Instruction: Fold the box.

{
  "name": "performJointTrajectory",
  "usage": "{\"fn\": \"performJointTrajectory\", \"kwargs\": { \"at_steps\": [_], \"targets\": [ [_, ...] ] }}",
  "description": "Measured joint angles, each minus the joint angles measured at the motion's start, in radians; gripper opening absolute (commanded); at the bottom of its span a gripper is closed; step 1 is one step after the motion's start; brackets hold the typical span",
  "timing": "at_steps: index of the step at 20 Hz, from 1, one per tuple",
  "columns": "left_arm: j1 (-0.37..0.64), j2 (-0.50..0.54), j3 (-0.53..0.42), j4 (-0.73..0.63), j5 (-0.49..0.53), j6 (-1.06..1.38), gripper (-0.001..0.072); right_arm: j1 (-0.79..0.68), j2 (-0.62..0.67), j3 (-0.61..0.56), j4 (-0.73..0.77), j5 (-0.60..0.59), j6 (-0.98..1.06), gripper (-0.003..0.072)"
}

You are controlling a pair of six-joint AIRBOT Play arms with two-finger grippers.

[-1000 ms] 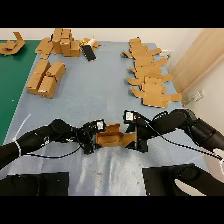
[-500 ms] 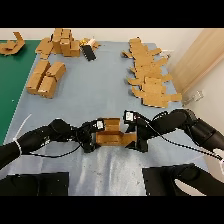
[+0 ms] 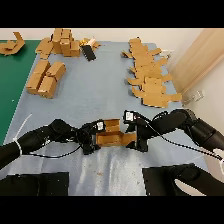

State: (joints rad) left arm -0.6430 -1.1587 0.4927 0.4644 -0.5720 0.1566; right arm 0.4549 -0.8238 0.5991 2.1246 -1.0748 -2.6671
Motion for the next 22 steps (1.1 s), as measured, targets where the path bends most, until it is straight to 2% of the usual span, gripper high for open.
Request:
{"fn": "performJointTrajectory", "kwargs": {
  "at_steps": [22],
  "targets": [
    [0.001, -0.013, 0.000, -0.001, -0.010, 0.003, 0.0694, 0.000, 0.000, 0.000, -0.001, 0.000, 0.000, 0.0704]
  ]
}}
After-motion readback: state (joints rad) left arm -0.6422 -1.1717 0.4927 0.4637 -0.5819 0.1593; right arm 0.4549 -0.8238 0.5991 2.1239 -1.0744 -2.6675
